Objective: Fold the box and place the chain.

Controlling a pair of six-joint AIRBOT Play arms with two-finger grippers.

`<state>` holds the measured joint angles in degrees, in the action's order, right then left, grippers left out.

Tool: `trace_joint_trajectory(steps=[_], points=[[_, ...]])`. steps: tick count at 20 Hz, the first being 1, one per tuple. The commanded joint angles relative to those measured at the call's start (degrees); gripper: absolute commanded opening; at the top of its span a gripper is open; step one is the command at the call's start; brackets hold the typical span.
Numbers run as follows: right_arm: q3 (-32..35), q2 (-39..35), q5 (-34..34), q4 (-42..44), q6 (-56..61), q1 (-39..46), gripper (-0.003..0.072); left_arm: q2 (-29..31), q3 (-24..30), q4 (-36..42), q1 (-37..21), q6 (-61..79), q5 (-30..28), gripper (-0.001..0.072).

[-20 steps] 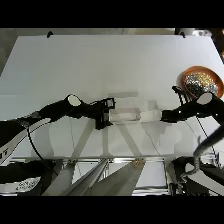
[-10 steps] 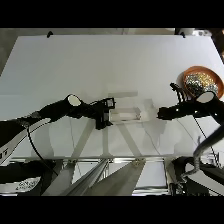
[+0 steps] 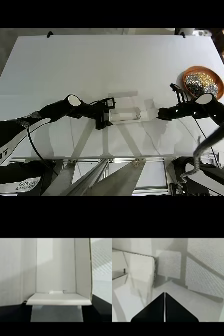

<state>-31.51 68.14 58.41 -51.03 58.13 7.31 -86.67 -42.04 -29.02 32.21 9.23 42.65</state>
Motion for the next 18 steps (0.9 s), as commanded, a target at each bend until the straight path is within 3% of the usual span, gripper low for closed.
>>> trace_joint_trajectory(steps=[1, 6, 18], points=[[0.1, -1.2, 0.6, -0.9, 2.5, 1.7, 0.0018, 0.0, 0.0, 0.1, 0.0, -0.3, 0.0, 0.001], [0.1, -1.8, -0.7, 0.7, 1.7, 4.9, 0.0018, 0.0, 0.0, 0.1, 0.0, -0.3, 0.0, 0.001], [0.1, 6.6, -0.9, 10.1, -4.6, 2.3, 0.0016, 0.0, 0.0, 0.1, 0.0, -0.3, 0.0, 0.001]])
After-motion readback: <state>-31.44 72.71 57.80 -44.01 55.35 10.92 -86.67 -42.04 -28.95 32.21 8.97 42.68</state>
